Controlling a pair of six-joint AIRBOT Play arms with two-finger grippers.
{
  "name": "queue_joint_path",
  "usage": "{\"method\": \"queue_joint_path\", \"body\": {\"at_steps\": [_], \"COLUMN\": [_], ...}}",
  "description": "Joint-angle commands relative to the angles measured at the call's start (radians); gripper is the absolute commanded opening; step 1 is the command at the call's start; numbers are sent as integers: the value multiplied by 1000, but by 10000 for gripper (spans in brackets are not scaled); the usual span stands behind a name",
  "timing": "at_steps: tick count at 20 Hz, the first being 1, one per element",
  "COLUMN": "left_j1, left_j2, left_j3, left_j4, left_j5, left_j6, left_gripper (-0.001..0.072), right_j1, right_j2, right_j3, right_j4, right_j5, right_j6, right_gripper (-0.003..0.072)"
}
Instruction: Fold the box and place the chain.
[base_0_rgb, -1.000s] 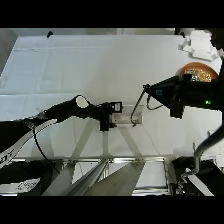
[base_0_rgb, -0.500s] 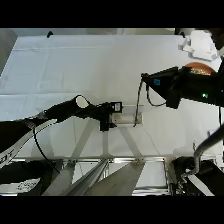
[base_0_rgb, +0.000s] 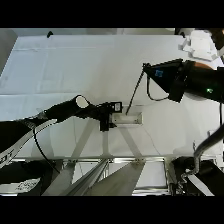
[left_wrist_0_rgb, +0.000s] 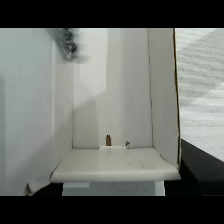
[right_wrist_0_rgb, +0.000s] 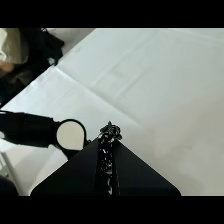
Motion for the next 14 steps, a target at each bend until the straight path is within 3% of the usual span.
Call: {"method": "queue_joint_path", "body": {"at_steps": [1,4,9,14], "left_j1": [0,0,0,0], "left_j2": [0,0,0,0], "left_j3": [0,0,0,0], "left_j4": [0,0,0,0], "left_j5": [0,0,0,0], "left_j6": [0,0,0,0], "left_gripper": [434,434,434,434], "right_j1": [1,1,2,1], "right_j2": [1,-2,-40,-94], "right_j3": [1,1,0,-28], "right_j4": [10,-29,-94,-229], "right_j5": [-10,34,281,356], "right_j6": [0,0,3,11], "right_gripper": [20,20,20,20]}}
